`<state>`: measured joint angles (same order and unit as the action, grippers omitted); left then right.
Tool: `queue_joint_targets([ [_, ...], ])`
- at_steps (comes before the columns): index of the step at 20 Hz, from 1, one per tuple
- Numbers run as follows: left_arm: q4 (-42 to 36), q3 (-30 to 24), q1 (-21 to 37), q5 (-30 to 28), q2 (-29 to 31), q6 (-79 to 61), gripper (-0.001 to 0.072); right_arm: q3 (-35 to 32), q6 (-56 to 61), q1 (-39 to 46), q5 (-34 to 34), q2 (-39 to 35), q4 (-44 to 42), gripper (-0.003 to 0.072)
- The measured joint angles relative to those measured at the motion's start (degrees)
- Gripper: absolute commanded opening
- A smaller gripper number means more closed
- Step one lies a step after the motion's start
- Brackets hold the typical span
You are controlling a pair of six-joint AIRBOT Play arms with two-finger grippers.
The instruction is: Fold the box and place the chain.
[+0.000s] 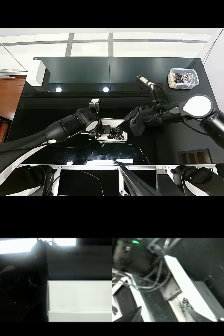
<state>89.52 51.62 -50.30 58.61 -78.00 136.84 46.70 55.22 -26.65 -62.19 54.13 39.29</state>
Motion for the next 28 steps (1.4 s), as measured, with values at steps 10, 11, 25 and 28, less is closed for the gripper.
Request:
queue_joint_targets([
  [10, 0.0, 2.8, 0.0, 3.63, 1.4, -1.18, 0.0706, 1.57, 1.36, 21.11, -9.79, -5.66, 3.98, 0.0609],
  [11, 0.15, 3.13, 0.0, 4.28, 2.4, -2.89, 0.0707, 1.62, 1.36, 21.97, -10.12, -5.81, 4.31, 0.0609],
  [25, -35.87, -20.22, 31.93, 3.17, 26.25, -83.89, 0.0709, 1.62, 0.13, 24.2, -10.6, -6.19, 6.01, 0.0611],
  [28, -41.53, -24.0, 35.06, -0.39, 24.96, -108.0, 0.0709, 1.62, -1.22, 23.41, -10.67, -6.19, 8.0, 0.0611],
])
